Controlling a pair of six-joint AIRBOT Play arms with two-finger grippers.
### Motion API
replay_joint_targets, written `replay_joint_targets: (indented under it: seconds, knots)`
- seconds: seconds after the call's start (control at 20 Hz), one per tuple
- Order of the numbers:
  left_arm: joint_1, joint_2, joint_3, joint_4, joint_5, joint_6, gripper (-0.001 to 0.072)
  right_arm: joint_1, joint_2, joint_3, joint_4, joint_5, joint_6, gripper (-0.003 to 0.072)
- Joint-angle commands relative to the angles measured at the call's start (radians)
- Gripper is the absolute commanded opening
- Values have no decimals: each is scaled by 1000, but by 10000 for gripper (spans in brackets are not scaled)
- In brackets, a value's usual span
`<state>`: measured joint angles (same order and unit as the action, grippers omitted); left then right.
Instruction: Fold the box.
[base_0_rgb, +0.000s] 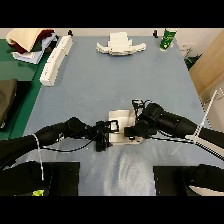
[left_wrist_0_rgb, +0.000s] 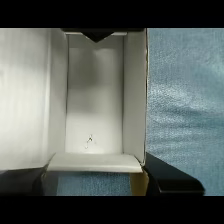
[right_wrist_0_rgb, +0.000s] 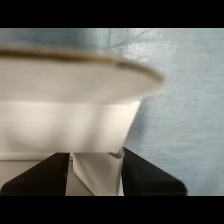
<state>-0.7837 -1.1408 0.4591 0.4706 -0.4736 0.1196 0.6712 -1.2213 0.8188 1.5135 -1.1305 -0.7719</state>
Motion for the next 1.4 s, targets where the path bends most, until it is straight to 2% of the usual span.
replay_joint_targets:
  seconds: [0.0, 0.05, 0.1, 0.15, 0.2, 0.25, 0.45, 0.5, 0.55, 0.6, 0.9, 0.95, 1.1, 1.25, 1.3, 1.35]
  knots:
    - [0, 0, 0, 0, 0, 0, 466, 4, -12, 14, -42, -58, 44, 374]
    - [0, 0, 0, 1, 0, 0, 465, 4, -13, 14, -43, -58, 44, 307]
    - [0, 0, 0, 1, 0, 0, 466, 4, -13, 14, -43, -58, 43, 172]
    - [0, 0, 0, 1, 0, 0, 466, 4, -13, 14, -44, -57, 42, 78]
    - [0, 0, 0, 1, 0, 0, 466, 4, -13, 14, -44, -56, 42, 24]
    - [0, 0, 0, 0, 0, 0, 466, 4, -13, 14, -50, -56, 42, 5]
    - [0, 0, 0, 1, 0, 0, 466, 4, -13, 14, -56, -56, 41, 4]
    - [0, 0, 0, 0, 0, 0, 466, 4, -13, 14, -48, -57, 38, 58]
    - [0, 0, 0, 1, 0, 0, 466, 4, -12, 14, -31, -57, 24, 238]
    - [0, 0, 0, 1, 0, 0, 466, 4, -12, 14, -18, -57, 11, 351]
    - [0, 0, 0, 1, 0, 0, 466, 3, -13, 14, -16, -79, 12, 347]
    - [0, 0, 0, 1, 0, 0, 466, 3, -13, 13, -17, -81, 12, 278]
    - [0, 0, 0, 1, 0, 0, 466, 3, -13, 13, -17, -82, 11, 3]
    - [0, 0, 0, 1, 0, 0, 466, 3, -13, 13, -18, -81, 11, 3]
    - [0, 0, 0, 0, 0, 0, 466, 3, -13, 13, -18, -82, 10, 40]
    - [0, 0, 0, 1, 0, 0, 466, 3, -13, 13, -17, -81, -5, 275]
